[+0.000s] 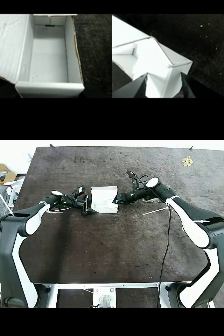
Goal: Fold the box and place the chain.
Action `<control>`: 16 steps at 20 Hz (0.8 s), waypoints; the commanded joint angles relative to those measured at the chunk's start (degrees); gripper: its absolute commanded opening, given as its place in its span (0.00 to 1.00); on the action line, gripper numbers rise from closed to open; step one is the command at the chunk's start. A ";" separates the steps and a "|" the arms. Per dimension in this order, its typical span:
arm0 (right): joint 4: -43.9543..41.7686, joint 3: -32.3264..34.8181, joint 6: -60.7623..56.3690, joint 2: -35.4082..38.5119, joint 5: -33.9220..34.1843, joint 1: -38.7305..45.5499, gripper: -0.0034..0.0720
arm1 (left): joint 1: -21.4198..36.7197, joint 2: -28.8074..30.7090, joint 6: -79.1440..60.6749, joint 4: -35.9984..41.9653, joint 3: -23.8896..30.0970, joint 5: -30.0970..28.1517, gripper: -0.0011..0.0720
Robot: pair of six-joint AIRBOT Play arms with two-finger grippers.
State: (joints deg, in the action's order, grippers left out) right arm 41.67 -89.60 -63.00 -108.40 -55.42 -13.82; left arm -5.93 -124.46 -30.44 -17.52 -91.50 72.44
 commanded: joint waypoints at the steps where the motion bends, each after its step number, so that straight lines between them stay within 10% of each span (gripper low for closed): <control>1: 4.15 -0.98 -4.20 0.04 1.07 -1.79 0.69 | 0.04 -0.04 0.00 0.00 0.02 0.00 0.40; 16: 34.01 -14.93 -26.43 -4.74 -7.69 -9.22 0.68 | 0.04 -0.04 0.00 0.00 0.02 0.02 0.40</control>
State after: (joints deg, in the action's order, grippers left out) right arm 68.73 -102.08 -84.25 -112.36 -60.84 -21.12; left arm -5.93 -124.46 -30.46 -17.50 -91.50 72.44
